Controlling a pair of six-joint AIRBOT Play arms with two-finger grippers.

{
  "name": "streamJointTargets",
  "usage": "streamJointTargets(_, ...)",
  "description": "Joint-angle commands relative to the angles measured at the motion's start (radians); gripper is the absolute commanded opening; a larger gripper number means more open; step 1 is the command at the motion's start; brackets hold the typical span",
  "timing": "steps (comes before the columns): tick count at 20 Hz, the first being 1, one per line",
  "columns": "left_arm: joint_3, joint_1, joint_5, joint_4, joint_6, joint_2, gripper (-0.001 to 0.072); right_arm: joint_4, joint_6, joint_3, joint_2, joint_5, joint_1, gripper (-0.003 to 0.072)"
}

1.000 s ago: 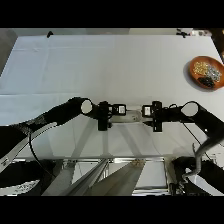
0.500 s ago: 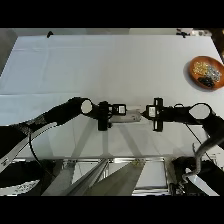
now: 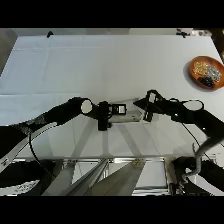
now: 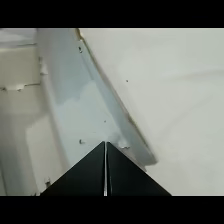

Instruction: Fold the box and place the chain.

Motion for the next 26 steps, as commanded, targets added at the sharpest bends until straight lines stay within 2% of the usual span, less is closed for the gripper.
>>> streamJointTargets(1, 0.0, 0.0, 0.0, 0.002, 0.002, 0.001, 0.0276, 0.069, -0.031, 0.0, -0.116, -0.059, 0.001, 0.0017)
streamJointTargets(8, 0.0, 0.0, 0.0, 0.002, 0.003, 0.001, 0.0276, 0.058, -0.03, 0.0, -0.13, -0.045, 0.0, 0.0017)
streamJointTargets(12, 0.0, 0.0, 0.0, 0.001, 0.002, 0.001, 0.0276, -0.012, -0.021, 0.0, -0.039, 0.002, 0.0, 0.0016)
streamJointTargets(15, 0.0, 0.0, 0.0, 0.002, 0.002, 0.001, 0.0276, -0.209, 0.103, 0.0, 0.094, 0.008, 0.0, 0.0015)
streamJointTargets(17, 0.0, 0.0, 0.0, 0.002, 0.002, 0.001, 0.0276, -0.447, 0.217, 0.0, 0.192, 0.028, 0.0, 0.0015)
streamJointTargets(19, 0.0, 0.0, 0.0, 0.002, 0.002, 0.001, 0.0276, -0.684, 0.452, 0.0, 0.281, 0.085, 0.0, 0.0015)
streamJointTargets(21, 0.0, 0.0, 0.0, 0.002, 0.002, 0.001, 0.0276, -0.864, 0.559, 0.0, 0.327, 0.175, 0.0, 0.0016)
streamJointTargets(23, 0.0, 0.0, 0.0, 0.002, 0.003, 0.001, 0.0276, -0.909, 0.556, -0.001, 0.326, 0.234, 0.0, 0.0016)
streamJointTargets(25, 0.0, 0.0, 0.0, 0.002, 0.003, 0.001, 0.0276, -0.868, 0.513, -0.001, 0.312, 0.231, 0.0, 0.0021)
streamJointTargets(26, 0.0, 0.0, 0.0, 0.002, 0.002, 0.001, 0.0276, -0.861, 0.466, -0.001, 0.3, 0.237, 0.001, 0.0078)
